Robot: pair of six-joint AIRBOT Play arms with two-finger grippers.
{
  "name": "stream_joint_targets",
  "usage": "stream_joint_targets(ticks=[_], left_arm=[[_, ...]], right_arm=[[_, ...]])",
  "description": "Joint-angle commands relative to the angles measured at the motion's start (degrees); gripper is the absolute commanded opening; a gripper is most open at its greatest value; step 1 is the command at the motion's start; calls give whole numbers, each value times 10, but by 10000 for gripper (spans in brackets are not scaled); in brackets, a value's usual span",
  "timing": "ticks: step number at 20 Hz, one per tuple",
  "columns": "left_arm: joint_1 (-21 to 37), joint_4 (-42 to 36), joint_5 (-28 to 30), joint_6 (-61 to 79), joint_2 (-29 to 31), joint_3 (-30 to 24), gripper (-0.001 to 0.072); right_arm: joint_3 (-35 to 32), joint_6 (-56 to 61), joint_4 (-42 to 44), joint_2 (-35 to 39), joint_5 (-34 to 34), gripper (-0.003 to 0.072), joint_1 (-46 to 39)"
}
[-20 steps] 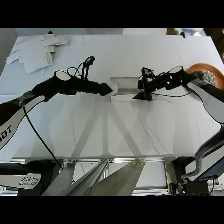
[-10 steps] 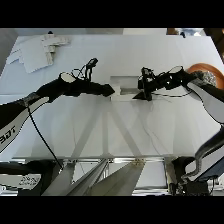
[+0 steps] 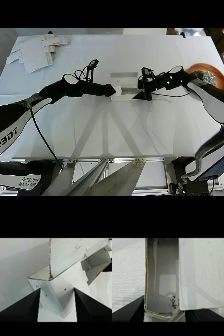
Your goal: Fold the box and place the chain.
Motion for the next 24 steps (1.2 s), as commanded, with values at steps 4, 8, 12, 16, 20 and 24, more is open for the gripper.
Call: stream_joint_targets(ticks=[4, 8, 12, 16, 20, 24], left_arm=[[-3, 72, 11, -104, 0, 0, 438], [-3, 79, 16, -113, 0, 0, 421], [-3, 83, 14, -135, 0, 0, 394], [-3, 85, 3, -139, 0, 7, 393], [-5, 163, -15, -202, -4, 50, 354], [-17, 237, -100, -278, -43, 115, 358]], right_arm=[[0, 0, 0, 0, 1, 401, 0], [0, 0, 0, 0, 1, 401, 0], [0, 0, 0, 0, 1, 401, 0], [0, 0, 0, 0, 1, 401, 0], [0, 0, 0, 0, 1, 401, 0], [0, 0, 0, 0, 1, 401, 0]])
